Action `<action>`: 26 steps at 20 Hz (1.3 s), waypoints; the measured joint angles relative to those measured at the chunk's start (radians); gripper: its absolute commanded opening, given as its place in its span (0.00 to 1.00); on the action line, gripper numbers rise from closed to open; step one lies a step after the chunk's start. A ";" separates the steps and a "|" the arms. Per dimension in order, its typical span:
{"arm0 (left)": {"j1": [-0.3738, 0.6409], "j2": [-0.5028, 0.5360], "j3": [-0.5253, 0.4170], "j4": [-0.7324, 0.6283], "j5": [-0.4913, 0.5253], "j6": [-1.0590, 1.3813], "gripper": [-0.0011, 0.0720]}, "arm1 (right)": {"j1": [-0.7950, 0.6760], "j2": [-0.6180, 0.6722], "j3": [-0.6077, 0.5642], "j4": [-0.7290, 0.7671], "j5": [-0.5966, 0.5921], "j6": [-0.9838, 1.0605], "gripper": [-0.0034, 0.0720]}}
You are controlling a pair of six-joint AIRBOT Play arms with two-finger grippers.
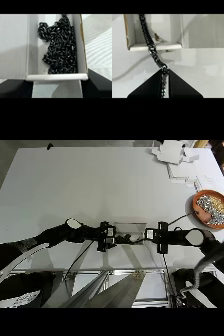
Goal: Fold the box and place the chain.
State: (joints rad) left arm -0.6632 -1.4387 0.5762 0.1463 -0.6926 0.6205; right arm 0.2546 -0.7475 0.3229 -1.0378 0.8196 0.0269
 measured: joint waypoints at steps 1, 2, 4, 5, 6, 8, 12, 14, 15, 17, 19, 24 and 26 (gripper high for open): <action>0.000 0.000 0.000 0.000 0.000 0.000 0.39 | 0.000 0.050 0.000 0.004 0.019 0.000 0.07; 0.000 0.000 0.000 0.000 0.000 0.000 0.39 | 0.000 0.103 0.000 0.013 0.039 0.000 0.07; 0.000 0.000 0.000 0.000 0.000 0.000 0.39 | 0.001 0.195 0.000 0.049 0.072 -0.002 0.07; 0.000 0.000 0.000 0.000 0.000 0.000 0.39 | 0.001 0.232 0.000 0.079 0.087 -0.006 0.07; 0.000 0.000 0.000 0.000 0.000 0.000 0.39 | 0.001 0.257 0.000 0.122 0.098 -0.013 0.07; 0.000 0.000 0.000 0.000 0.000 0.000 0.39 | 0.002 0.288 0.000 0.234 0.124 -0.048 0.07; 0.000 0.000 0.000 0.000 0.000 0.000 0.39 | 0.034 0.304 0.000 0.455 0.140 -0.134 0.07; 0.000 0.000 0.000 0.000 0.000 0.000 0.39 | 0.073 0.277 0.000 0.529 0.133 -0.166 0.07; 0.000 0.000 0.000 0.000 0.000 0.000 0.39 | 0.099 0.253 0.000 0.554 0.118 -0.185 0.07; 0.000 0.000 0.000 0.000 0.000 0.000 0.39 | 0.156 0.186 0.000 0.587 0.064 -0.211 0.07; 0.000 0.000 0.000 0.000 0.000 0.000 0.39 | 0.208 0.104 0.000 0.605 -0.023 -0.225 0.30; 0.000 0.000 0.000 0.000 0.000 0.000 0.39 | 0.261 -0.012 0.020 0.567 -0.142 -0.241 0.36; 0.000 0.000 0.000 0.000 0.000 0.000 0.39 | 0.237 -0.002 0.062 0.480 -0.104 -0.242 0.36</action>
State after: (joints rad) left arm -0.6632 -1.4387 0.5762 0.1463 -0.6926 0.6205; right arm 0.4919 -0.7490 0.3851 -0.5579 0.7158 -0.2153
